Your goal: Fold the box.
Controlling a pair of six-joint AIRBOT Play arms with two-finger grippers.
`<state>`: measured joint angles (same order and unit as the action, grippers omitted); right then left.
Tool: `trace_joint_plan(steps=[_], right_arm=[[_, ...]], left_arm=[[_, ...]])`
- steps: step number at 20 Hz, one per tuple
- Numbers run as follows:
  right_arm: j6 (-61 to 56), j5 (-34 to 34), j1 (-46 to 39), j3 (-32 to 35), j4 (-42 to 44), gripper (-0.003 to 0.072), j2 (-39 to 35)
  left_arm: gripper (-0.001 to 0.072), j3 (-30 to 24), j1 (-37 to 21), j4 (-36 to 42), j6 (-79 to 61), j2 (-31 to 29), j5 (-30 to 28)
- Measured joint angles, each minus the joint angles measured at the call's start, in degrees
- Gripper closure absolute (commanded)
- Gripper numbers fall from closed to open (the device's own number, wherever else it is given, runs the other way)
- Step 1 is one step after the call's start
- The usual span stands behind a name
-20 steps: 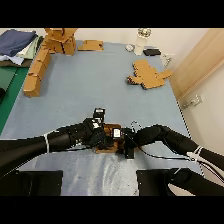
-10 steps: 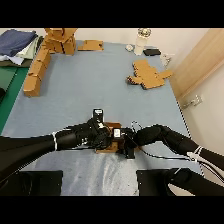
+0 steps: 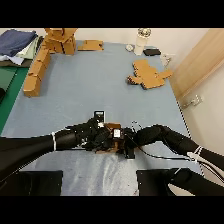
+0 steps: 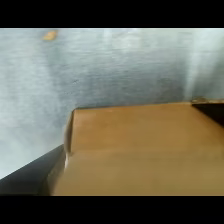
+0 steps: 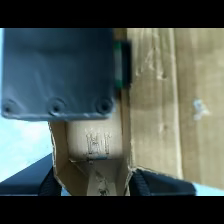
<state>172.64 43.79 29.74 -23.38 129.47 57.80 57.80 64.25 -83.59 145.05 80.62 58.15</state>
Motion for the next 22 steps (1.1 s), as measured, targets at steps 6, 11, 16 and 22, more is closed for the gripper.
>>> trace_joint_plan(steps=[6, 11, 16, 22], right_arm=[[-0.07, 0.00, 0.00, 0.00, 0.13, 0.0238, 0.00], [-0.07, -0.02, 0.00, 0.00, 0.13, 0.0238, 0.00], [-0.07, -0.02, 0.00, 0.00, 0.13, 0.0238, 0.00], [-0.09, -0.02, 0.00, 0.00, 0.13, 0.0238, 0.00]], left_arm=[[0.0184, 0.00, -0.68, -1.22, -0.15, -3.19, 1.75], [0.0184, -0.11, -1.64, -1.55, -0.15, -3.98, 2.73], [0.0185, -0.13, -1.73, -1.68, -0.13, -3.61, 3.10], [0.0701, -0.13, -0.59, -1.66, -0.13, -0.17, 1.60]])
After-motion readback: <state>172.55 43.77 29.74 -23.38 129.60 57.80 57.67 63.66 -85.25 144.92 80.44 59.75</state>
